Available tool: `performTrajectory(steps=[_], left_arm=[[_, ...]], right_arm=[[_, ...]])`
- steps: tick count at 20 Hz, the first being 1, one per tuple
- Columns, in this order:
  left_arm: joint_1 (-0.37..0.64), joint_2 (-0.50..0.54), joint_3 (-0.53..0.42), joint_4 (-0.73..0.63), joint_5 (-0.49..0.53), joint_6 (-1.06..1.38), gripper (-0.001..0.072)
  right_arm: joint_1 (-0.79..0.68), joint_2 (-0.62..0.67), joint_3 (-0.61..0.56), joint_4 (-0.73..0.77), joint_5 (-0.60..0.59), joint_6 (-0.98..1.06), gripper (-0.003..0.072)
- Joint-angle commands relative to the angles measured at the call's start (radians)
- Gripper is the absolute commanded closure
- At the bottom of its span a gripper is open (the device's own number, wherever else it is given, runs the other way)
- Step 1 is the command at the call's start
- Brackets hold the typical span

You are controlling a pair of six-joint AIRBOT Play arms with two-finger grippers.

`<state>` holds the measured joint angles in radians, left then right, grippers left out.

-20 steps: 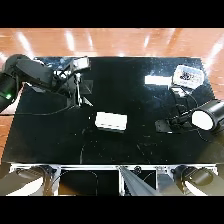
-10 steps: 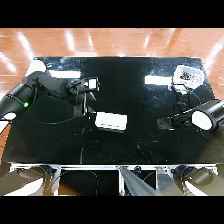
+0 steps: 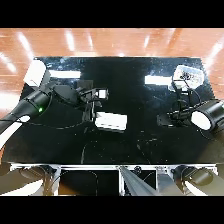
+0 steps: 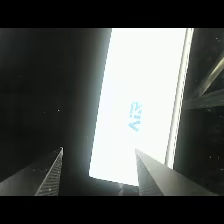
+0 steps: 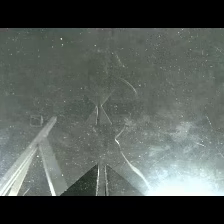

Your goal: Fold the box and place the chain.

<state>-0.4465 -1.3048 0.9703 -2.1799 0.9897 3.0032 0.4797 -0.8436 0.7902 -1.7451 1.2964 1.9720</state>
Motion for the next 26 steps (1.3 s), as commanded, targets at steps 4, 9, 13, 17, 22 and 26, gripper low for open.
performTrajectory(steps=[4,9,13,17,22,26], left_arm=[[-0.014,-0.009,0.015,-0.076,0.098,0.0,0.0079],[-0.014,-0.01,0.014,-0.077,0.102,0.0,0.0073],[-0.011,-0.01,0.016,-0.059,0.065,0.0,0.0075],[0.032,-0.016,0.074,-0.037,0.052,0.0,0.0078],[0.118,-0.097,0.28,-0.143,0.172,0.0,0.009],[0.129,-0.103,0.267,-0.167,0.278,0.0,0.009]], right_arm=[[0.0,0.0,0.0,-0.003,-0.007,0.0,0.0617],[0.0,0.0,0.0,-0.002,-0.007,0.001,0.0617],[0.0,0.0,0.0,-0.002,-0.007,0.003,0.0617],[0.0,0.0,0.0,-0.003,-0.008,0.003,0.0617],[0.0,0.0,0.0,-0.003,-0.007,0.011,0.0617],[0.0,-0.001,0.0,-0.003,-0.007,0.011,0.0617]])
